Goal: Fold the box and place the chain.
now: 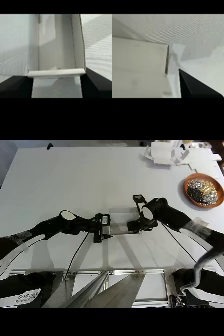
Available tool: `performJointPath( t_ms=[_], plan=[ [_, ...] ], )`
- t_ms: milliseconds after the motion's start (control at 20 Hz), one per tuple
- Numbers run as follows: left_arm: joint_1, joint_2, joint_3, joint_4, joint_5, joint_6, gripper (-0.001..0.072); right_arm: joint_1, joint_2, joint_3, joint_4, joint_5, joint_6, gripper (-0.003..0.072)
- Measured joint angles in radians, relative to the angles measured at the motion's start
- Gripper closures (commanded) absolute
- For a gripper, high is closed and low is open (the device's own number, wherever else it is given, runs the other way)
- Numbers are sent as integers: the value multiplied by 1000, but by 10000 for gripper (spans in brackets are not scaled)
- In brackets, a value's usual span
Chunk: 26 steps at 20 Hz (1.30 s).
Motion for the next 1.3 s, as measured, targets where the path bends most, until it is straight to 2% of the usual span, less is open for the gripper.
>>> performJointPath(
  t_ms=[100,200,300,350,450,600,750,950,1100,1300],
  plan=[
    [0,0,0,0,0,0,597,-2,56,2,-2,34,-53,300],
    [0,0,0,-1,0,-1,597,-14,126,8,1,91,-111,371],
    [0,0,0,-1,0,-1,597,-51,201,20,-8,145,-160,376],
    [0,0,0,-1,-1,-1,597,-85,237,29,-16,165,-184,399],
    [0,0,0,-1,-1,-1,597,-184,283,48,-44,175,-230,400],
    [0,0,0,-1,-1,-2,597,-394,296,90,-63,130,-301,441],
    [0,0,0,-2,-1,-2,597,-610,233,179,-71,78,-373,471],
    [0,0,0,-1,-1,-2,597,-828,62,343,-78,39,-422,471],
    [0,0,0,-1,-1,-2,597,-924,-76,432,-79,19,-436,471],
    [0,0,0,-2,-1,-2,597,-970,-214,475,-76,-32,-439,471]
  ],
)
